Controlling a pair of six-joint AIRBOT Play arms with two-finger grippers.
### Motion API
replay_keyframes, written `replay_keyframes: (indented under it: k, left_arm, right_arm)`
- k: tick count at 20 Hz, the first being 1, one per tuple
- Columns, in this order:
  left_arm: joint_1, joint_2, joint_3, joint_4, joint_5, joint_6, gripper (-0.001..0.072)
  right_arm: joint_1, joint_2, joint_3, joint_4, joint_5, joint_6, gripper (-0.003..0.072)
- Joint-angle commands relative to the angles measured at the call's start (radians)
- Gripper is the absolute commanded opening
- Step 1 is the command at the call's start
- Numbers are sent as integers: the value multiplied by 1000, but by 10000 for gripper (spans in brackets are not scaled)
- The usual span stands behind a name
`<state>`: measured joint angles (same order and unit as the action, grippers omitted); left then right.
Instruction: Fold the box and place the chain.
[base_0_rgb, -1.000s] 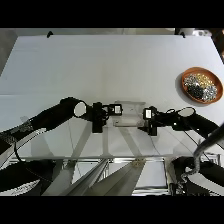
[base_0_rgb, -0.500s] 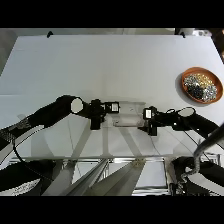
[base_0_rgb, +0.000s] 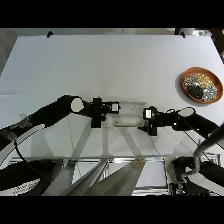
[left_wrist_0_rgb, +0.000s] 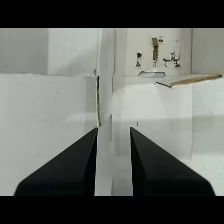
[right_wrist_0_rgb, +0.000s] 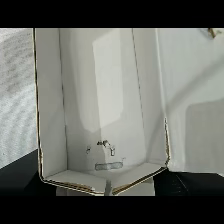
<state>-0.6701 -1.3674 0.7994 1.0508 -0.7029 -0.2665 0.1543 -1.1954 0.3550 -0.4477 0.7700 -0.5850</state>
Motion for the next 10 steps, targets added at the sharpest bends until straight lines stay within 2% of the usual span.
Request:
replay_keyframes:
  k: [1,9,10]
  left_arm:
    - [-12,-16,0,-38,15,56,234]
    - [-24,-16,0,-70,-2,95,228]
    - [-24,-16,0,-72,-11,95,200]
  right_arm:
    - [-1,1,0,0,1,0,575]
    - [-1,1,0,0,0,0,575]
    - [-1,1,0,0,0,0,575]
